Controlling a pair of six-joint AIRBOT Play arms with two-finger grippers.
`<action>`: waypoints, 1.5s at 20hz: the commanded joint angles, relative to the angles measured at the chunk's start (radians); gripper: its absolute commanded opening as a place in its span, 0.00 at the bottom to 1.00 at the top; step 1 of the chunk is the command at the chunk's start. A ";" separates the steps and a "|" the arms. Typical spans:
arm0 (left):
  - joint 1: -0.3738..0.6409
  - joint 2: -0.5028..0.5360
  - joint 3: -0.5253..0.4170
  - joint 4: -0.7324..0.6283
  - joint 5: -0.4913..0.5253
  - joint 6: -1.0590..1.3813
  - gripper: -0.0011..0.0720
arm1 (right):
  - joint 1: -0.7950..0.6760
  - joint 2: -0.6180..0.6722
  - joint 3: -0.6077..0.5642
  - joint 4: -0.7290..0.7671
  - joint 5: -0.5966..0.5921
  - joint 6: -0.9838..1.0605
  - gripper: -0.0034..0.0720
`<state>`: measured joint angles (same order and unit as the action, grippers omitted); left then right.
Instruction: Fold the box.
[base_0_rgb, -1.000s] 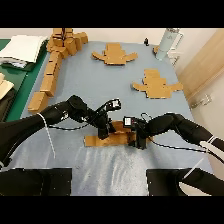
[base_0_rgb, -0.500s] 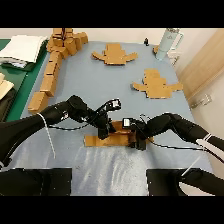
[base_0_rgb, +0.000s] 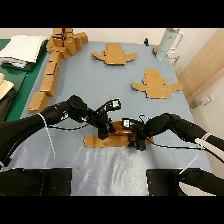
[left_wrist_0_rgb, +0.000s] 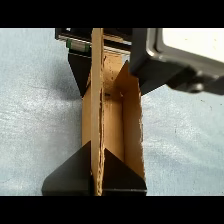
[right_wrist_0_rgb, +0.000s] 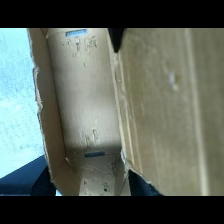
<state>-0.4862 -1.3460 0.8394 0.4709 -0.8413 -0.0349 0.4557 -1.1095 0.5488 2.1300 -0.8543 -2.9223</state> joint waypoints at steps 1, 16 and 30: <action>0.000 0.000 0.000 0.000 0.000 0.000 0.04 | 0.001 -0.001 -0.001 -0.003 0.000 0.000 0.82; 0.000 0.000 0.000 0.000 0.000 0.000 0.03 | 0.001 -0.001 -0.001 -0.002 -0.011 0.000 0.82; 0.002 0.000 0.000 -0.002 0.027 -0.018 0.07 | 0.001 -0.001 -0.001 -0.002 -0.011 0.000 0.82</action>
<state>-0.4850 -1.3460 0.8394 0.4679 -0.8318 -0.0387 0.4561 -1.1095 0.5488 2.1273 -0.8646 -2.9223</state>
